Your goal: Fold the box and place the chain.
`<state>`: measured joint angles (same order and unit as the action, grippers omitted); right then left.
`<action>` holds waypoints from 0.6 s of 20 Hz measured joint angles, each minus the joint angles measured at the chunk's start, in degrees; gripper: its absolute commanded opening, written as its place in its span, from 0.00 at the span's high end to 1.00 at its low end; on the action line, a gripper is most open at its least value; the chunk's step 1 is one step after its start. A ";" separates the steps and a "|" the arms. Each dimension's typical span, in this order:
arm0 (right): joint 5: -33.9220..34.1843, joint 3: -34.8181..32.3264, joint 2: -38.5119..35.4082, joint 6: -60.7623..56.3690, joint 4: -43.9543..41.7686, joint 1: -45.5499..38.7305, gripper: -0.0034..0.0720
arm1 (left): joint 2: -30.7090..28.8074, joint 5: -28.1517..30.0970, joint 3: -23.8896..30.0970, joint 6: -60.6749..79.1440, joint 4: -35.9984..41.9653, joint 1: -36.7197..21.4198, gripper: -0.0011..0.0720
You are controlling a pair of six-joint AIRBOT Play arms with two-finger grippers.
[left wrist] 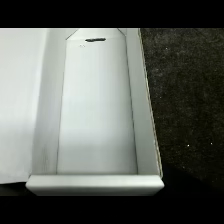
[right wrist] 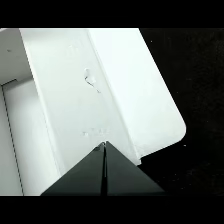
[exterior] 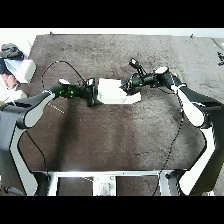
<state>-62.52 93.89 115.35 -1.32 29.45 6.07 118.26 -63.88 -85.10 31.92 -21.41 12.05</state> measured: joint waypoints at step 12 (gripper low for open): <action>-9.79 0.00 -10.03 -1.77 5.88 -1.99 0.55 | 0.00 0.02 0.00 0.04 0.02 0.00 0.44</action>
<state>-72.31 93.89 105.32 -3.09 35.33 4.08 118.26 -63.86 -85.10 31.97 -21.39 12.05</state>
